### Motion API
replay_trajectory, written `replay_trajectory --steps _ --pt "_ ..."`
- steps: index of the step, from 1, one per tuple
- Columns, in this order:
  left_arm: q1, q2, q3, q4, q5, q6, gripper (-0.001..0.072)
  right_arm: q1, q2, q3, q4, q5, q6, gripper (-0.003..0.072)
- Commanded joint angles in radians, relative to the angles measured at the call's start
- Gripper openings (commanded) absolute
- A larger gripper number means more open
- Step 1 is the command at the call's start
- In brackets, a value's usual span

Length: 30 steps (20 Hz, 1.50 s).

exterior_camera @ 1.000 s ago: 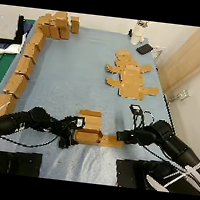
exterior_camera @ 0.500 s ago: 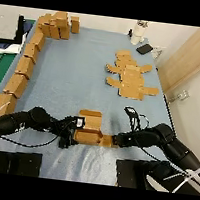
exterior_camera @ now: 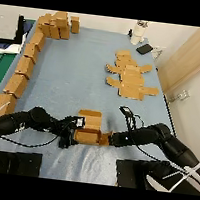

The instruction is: Fold the box.

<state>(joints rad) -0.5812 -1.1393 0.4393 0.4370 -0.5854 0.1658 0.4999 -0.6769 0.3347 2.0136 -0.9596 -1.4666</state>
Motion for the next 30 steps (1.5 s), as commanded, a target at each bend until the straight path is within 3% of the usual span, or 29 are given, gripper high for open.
replay_trajectory --steps 1,6,8,12,18,19,25,30 --pt "0.001 0.000 0.001 0.000 0.000 0.002 0.0517 0.001 0.011 0.026 0.019 0.000 -0.011 0.0006" --pt "0.001 0.000 0.001 0.000 0.000 0.002 0.0517 0.001 0.011 0.086 0.059 -0.014 -0.012 0.0032" --pt "0.001 0.000 0.001 0.000 0.000 0.002 0.0517 0.001 0.011 0.089 0.073 -0.019 -0.012 0.0327" --pt "0.001 0.000 0.001 0.000 0.000 0.002 0.0517 0.001 0.003 0.089 0.092 -0.019 -0.012 0.0409" --pt "0.001 0.000 0.001 0.000 0.000 0.002 0.0517 0.084 -0.104 0.137 0.116 -0.014 0.036 0.0407" --pt "0.001 0.000 0.001 0.000 0.000 0.002 0.0517 0.115 -0.139 0.170 0.074 -0.011 0.109 0.0358" --pt "0.001 0.000 0.001 0.000 0.000 0.002 0.0517 0.383 -0.331 0.373 -0.323 -0.090 0.668 0.0358" --pt "0.001 0.000 0.001 0.000 0.000 0.002 0.0517 0.508 -0.525 0.546 -0.429 -0.258 0.916 0.0358"
